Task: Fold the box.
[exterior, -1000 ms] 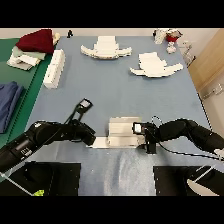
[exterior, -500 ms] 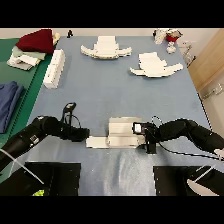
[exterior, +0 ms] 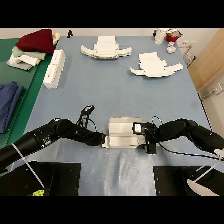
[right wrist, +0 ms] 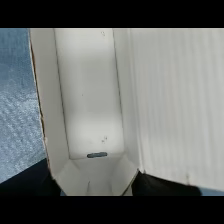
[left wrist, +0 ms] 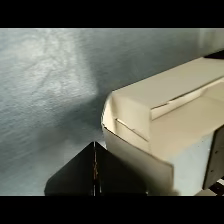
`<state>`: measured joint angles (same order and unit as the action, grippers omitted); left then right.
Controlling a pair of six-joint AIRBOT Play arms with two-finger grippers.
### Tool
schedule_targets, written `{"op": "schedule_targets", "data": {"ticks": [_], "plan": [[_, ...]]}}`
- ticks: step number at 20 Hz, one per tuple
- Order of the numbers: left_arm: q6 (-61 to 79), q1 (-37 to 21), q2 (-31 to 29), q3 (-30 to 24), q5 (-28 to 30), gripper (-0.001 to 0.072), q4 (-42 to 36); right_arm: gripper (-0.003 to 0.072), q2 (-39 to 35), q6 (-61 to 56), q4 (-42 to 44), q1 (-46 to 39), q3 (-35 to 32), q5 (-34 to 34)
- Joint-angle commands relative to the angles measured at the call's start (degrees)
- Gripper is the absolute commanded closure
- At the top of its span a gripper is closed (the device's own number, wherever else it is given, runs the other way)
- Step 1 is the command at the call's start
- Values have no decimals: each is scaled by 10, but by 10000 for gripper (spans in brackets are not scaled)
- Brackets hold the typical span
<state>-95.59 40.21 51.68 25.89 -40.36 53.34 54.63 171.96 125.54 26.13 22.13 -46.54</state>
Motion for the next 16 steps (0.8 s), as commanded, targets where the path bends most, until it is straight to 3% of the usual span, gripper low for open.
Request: {"op": "schedule_targets", "data": {"ticks": [1, 6, 7, 8, 14, 16], "plan": [[2, 1, -3, 25, -11, 694, -4, 163, 0, 0, 0, 0, 0, 0], [2, -3, -4, 41, -42, 690, -7, 163, 0, 0, 0, 0, 0, 0], [2, -3, -4, 41, -46, 559, -9, 163, 0, 0, 0, 0, 0, 0], [-1, -3, -4, 41, -49, 261, -11, 163, 0, 0, 0, 0, 0, 0], [-3, -3, -4, 41, -30, 235, -11, 163, 0, 0, 0, 0, 0, 0], [0, -2, -3, 41, -17, 235, -47, 163, 0, 0, 0, 0, 0, 0]]}}
